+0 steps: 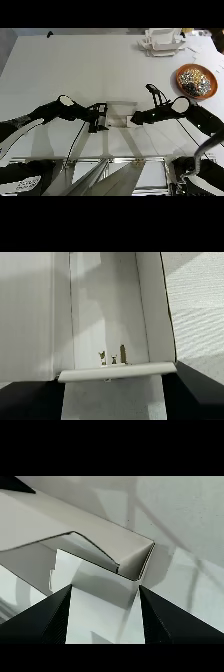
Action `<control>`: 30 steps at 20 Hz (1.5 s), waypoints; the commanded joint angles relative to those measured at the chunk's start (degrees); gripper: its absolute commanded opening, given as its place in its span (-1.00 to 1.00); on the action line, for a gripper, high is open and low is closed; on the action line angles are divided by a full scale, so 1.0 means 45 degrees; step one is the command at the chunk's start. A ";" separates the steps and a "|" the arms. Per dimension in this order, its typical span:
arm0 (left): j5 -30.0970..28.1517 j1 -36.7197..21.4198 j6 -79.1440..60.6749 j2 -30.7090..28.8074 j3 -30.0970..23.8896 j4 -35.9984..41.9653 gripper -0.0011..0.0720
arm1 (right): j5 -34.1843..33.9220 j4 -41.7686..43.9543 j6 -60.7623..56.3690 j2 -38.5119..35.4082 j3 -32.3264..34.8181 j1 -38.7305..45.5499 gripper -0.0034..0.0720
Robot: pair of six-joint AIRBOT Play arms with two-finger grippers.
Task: Fold the box and place the chain.
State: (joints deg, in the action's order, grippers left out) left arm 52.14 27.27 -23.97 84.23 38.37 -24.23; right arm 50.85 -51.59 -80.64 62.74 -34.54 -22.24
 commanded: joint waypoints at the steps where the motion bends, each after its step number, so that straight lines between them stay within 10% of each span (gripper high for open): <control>1: -0.0005 -0.0010 -0.0005 -0.0005 0.0010 -0.0005 -0.45 | -0.0257 -0.1928 -0.1948 0.0107 -0.0578 -0.0899 0.36; 30: -0.0010 -0.0010 -0.0005 -0.0005 0.0010 -0.0005 -0.45 | -0.0058 -0.6781 -1.0044 0.2472 -0.2365 -0.4512 0.24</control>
